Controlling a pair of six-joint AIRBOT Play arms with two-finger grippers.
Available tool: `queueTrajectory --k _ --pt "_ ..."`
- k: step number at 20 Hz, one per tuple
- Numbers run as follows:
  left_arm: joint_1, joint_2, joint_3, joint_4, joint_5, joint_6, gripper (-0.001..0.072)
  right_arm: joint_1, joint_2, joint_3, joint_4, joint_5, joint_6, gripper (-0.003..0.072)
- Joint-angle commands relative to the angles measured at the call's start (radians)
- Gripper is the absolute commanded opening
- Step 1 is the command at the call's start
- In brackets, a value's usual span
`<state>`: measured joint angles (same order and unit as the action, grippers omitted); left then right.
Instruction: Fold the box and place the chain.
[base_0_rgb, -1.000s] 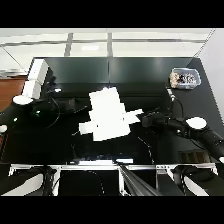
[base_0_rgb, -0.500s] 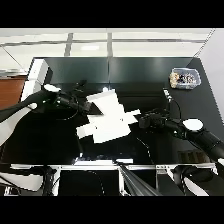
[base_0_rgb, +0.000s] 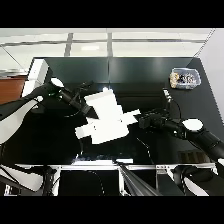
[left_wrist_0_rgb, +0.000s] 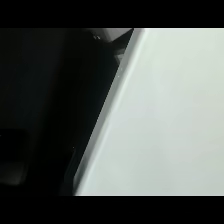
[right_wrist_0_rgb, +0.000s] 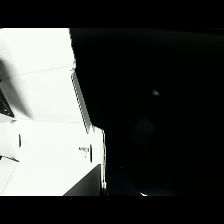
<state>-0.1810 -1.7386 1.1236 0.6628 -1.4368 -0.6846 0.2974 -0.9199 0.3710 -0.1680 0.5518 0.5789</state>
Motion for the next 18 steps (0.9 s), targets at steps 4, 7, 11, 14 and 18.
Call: queueTrajectory --k 4,7,11,14,18 --pt "-0.001 -0.004 0.008 -0.022 -0.009 0.105 0.0030 0.001 0.001 0.000 -0.018 0.007 0.000 0.0013" --pt "0.000 -0.003 0.009 -0.023 -0.024 0.100 0.0028 -0.002 0.001 0.000 -0.025 0.005 0.002 0.0554" --pt "-0.002 0.054 0.012 0.084 -0.039 0.048 0.0025 -0.060 0.001 0.042 -0.141 0.113 0.005 0.0670" --pt "-0.014 0.188 -0.055 0.021 0.108 0.092 0.0024 -0.088 0.001 0.110 -0.346 0.243 0.005 0.0670" --pt "-0.097 0.355 -0.226 -0.027 0.343 0.361 0.0025 -0.087 0.001 0.175 -0.564 0.297 0.003 0.0670"
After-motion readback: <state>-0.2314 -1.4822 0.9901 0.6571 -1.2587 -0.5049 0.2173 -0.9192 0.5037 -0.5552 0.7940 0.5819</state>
